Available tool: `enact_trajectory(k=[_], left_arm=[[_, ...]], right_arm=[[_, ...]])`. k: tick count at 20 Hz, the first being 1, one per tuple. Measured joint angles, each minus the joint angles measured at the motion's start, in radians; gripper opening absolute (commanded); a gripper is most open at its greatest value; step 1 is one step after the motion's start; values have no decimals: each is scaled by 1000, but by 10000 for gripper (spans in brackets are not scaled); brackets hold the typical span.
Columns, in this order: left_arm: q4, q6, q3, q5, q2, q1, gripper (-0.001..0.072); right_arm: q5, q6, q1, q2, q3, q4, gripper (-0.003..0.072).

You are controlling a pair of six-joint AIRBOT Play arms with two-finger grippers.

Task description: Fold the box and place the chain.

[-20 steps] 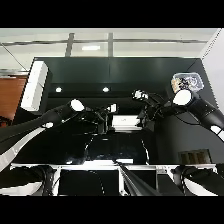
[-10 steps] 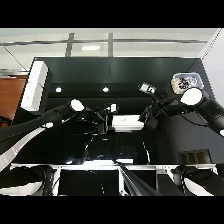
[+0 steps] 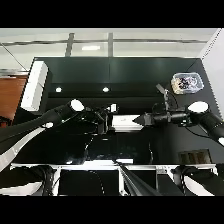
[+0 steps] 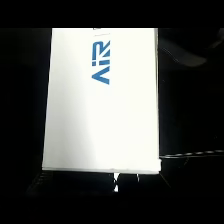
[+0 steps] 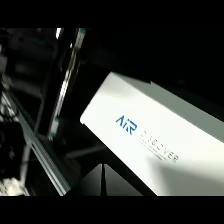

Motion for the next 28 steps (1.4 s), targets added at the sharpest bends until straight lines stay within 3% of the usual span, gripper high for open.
enact_trajectory(k=[7,14,17,22,23,24,25,28], left_arm=[[0,3,0,1,0,0,423],[2,3,0,2,0,0,423],[1,2,0,2,0,0,423],[-1,-1,0,3,0,1,424],[-1,-1,0,3,0,2,445],[0,-1,0,3,1,3,675],[7,-3,0,10,4,5,711],[43,-15,0,10,39,9,712]], right_arm=[[-167,194,94,-18,-34,-108,19],[-202,266,121,-48,-34,-202,19],[-167,230,104,-45,-5,-229,19],[13,192,-10,45,112,-257,19],[41,187,-45,72,132,-257,19],[58,185,-88,100,148,-258,19],[83,185,-126,122,158,-264,19],[159,182,-232,161,175,-273,19]])
